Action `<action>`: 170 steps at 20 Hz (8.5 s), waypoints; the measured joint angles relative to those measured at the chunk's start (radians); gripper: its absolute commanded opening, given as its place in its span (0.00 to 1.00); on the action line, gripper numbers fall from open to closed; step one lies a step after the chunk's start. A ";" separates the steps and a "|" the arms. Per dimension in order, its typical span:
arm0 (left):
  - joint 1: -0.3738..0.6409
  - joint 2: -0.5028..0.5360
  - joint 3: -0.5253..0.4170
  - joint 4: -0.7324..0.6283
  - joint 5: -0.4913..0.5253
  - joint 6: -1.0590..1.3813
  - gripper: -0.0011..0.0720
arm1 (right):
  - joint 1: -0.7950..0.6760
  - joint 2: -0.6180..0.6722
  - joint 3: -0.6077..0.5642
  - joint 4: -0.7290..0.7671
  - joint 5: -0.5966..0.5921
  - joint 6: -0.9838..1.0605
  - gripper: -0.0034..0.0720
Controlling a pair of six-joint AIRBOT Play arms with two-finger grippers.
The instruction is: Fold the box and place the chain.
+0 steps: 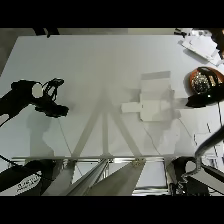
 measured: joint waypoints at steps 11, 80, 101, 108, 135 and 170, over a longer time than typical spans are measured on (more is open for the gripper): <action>0.000 0.000 0.000 0.000 0.000 0.000 0.03 | 0.290 0.024 -0.185 0.199 -0.076 -0.055 0.07; -0.137 -0.286 0.014 -1.242 0.085 1.802 0.02 | 0.479 0.060 -0.225 0.277 -0.214 0.018 0.48; -0.304 -0.330 0.020 -1.326 0.306 1.961 0.02 | 0.479 0.351 -0.163 -0.056 0.001 0.101 0.51; -0.304 -0.339 0.020 -1.385 0.309 2.020 0.02 | 0.479 0.352 -0.163 -0.058 -0.009 0.101 0.51; -0.305 -0.369 0.020 -1.333 0.333 2.032 0.02 | 0.479 0.352 -0.163 -0.035 -0.024 0.010 0.50; -0.367 -0.368 0.021 -1.263 0.486 1.991 0.02 | 0.479 0.352 -0.163 -0.025 -0.026 -0.047 0.50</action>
